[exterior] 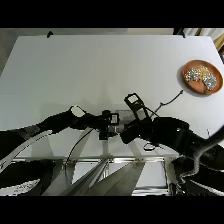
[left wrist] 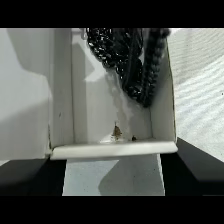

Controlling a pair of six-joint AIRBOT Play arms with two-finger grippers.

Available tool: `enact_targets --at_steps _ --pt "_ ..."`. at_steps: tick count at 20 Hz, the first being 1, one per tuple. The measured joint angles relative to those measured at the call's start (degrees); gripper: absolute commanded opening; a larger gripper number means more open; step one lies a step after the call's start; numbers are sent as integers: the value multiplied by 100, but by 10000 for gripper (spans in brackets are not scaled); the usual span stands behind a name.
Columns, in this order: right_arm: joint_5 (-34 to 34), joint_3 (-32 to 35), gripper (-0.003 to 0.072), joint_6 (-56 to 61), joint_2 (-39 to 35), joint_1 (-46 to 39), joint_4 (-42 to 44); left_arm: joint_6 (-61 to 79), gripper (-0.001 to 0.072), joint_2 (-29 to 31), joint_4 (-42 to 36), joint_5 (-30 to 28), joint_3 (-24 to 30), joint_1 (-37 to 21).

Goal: Fold the box and place the chain.

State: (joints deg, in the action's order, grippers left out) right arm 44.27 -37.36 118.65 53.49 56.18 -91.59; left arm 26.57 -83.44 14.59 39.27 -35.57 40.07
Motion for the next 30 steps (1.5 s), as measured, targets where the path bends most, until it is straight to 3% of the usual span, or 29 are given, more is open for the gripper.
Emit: enact_targets --at_steps 2,3,9,17,20,24,30 --pt "-26 0 239 61 173 0 -7 0 255 0 0 2 0 0" --pt "-39 0 260 92 236 0 -9 0 255 0 0 0 0 0" --pt "229 0 240 146 192 0 -42 0 255 0 0 0 0 0" --pt "2573 0 240 557 -1091 -31 -1300 0 255 0 0 2 0 0" --pt "3051 24 242 643 -1502 -387 -1716 0 255 0 0 0 0 0" --pt "2758 59 277 343 -1495 -1532 -1886 0 255 0 0 0 0 0" --pt "1340 70 303 -605 -345 -3324 -1447 0 255 0 0 0 0 0"
